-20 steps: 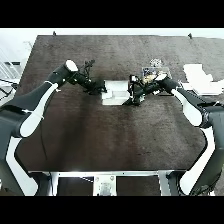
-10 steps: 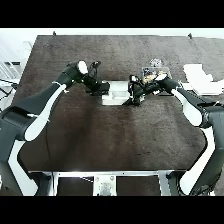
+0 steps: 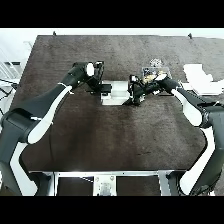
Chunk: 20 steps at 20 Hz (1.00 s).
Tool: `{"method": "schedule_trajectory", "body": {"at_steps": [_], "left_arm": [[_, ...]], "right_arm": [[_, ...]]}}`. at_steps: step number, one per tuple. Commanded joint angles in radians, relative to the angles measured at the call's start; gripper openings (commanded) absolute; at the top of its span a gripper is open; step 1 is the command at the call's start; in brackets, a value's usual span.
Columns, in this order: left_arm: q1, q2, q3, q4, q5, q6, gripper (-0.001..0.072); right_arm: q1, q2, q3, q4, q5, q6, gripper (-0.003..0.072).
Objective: Fold the box and place the chain.
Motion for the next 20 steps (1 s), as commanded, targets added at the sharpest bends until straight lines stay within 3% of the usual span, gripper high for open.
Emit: {"method": "schedule_trajectory", "body": {"at_steps": [1,10,20], "left_arm": [[-0.012,-0.002,0.010,0.043,-0.022,-0.039,0.0415],[-0.016,-0.003,0.035,-0.040,-0.045,-0.081,0.0448],[-0.019,-0.009,0.045,-0.002,-0.066,-0.144,0.0445]], "right_arm": [[0.000,0.000,0.000,0.000,0.000,0.000,0.0584],[0.000,0.000,0.000,0.000,0.000,0.000,0.0584],[0.000,0.000,0.000,0.000,0.000,0.000,0.0584]]}}
